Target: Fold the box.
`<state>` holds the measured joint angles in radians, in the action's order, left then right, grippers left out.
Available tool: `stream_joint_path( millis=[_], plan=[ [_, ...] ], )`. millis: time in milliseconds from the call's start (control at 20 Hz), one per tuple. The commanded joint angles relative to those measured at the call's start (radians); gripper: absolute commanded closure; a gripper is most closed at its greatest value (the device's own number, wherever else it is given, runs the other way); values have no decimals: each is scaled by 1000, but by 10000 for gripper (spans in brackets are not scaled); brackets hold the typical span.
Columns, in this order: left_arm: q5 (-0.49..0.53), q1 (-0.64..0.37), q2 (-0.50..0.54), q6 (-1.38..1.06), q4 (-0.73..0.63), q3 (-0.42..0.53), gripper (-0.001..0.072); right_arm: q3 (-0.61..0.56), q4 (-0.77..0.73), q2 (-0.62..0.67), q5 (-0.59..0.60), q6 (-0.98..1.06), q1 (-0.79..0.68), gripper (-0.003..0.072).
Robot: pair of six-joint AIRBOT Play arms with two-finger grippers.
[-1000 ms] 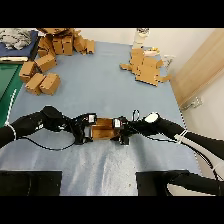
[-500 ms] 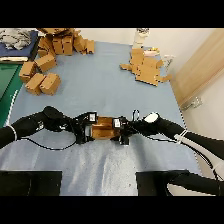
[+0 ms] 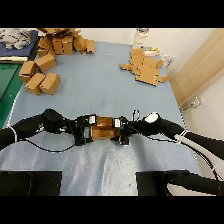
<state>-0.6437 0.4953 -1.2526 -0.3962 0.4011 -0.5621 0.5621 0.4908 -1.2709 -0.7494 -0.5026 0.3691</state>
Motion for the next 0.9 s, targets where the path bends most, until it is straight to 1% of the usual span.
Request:
stream_joint_path(
  millis=[0, 100, 600, 700, 750, 850],
  plan=[
    [10, 13, -2, -21, -8, 1, 15, 0, 0, 0, 1, 0, 0, 230],
    [17, 16, -13, -59, -43, 0, 15, 0, 0, 0, 2, 0, 0, 230],
    [16, 16, -18, -60, -46, -6, 18, 0, 0, 0, 3, 0, 0, 230],
    [16, 16, -18, -61, -46, -6, 215, 0, 0, 0, 4, 0, 0, 230],
    [16, 16, -18, -61, -45, -6, 232, 0, 0, 0, 6, 0, 0, 230],
    [16, 16, -18, -61, -45, -6, 233, 0, 0, 0, 6, 0, 0, 230]
  ],
)
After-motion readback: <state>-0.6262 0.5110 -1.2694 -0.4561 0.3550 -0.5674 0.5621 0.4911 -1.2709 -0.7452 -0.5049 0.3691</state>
